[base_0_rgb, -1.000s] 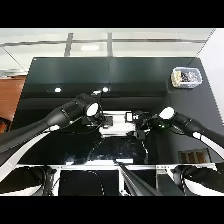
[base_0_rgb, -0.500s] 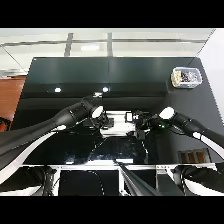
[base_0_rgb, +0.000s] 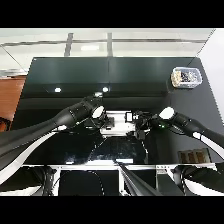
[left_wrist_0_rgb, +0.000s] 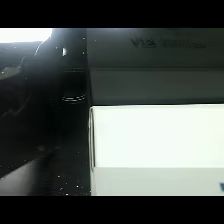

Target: Fold the box and place the chain.

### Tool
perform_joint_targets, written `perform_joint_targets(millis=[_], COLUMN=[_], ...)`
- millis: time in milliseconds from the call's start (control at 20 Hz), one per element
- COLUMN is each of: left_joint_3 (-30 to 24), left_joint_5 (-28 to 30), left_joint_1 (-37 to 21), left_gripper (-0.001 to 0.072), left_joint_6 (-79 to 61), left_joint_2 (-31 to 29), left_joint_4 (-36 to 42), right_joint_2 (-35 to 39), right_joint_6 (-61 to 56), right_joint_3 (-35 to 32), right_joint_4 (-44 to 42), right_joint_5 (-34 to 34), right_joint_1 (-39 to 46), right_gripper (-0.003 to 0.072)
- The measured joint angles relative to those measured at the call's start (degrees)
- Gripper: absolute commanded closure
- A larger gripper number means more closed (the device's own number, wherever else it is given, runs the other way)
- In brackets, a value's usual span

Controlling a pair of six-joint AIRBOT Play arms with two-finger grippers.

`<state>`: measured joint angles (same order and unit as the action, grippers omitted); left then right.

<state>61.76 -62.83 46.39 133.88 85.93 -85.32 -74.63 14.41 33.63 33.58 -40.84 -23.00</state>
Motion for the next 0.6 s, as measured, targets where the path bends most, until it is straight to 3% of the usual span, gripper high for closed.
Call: perform_joint_targets(millis=[50,100,200,250,300,350,600], left_joint_3=[0.0,-0.02,0.0,0.0,0.0,0.0,0.0], left_joint_5=[0.28,0.11,0.52,0.68,0.79,1.22,0.61], left_joint_1=[0.0,0.0,0.0,0.0,0.0,0.0,0.0], left_gripper=[0.0639,0.0682,0.0682,0.0682,0.0682,0.0682,0.0682], left_joint_6=[0.0,0.02,0.26,0.24,0.24,0.2,-0.33], left_joint_2=[0.0,0.0,0.0,0.0,0.0,0.0,0.0], left_joint_4=[0.07,0.02,0.11,0.11,0.13,0.13,0.37], right_joint_2=[0.0,0.0,0.0,0.0,0.0,0.0,1.16], right_joint_6=[0.02,0.02,-0.07,-0.04,-0.04,0.04,-0.98], right_joint_3=[0.0,0.0,0.0,0.0,0.0,0.0,-0.04], right_joint_4=[0.0,0.02,-0.02,-0.02,-0.04,-0.02,1.49], right_joint_5=[0.0,-0.02,0.02,0.02,0.02,0.24,-1.4], right_joint_1=[0.0,0.0,0.0,0.0,0.0,0.0,0.5], right_gripper=[0.033,0.033,0.0329,0.0287,0.0097,-0.0025,-0.0019])
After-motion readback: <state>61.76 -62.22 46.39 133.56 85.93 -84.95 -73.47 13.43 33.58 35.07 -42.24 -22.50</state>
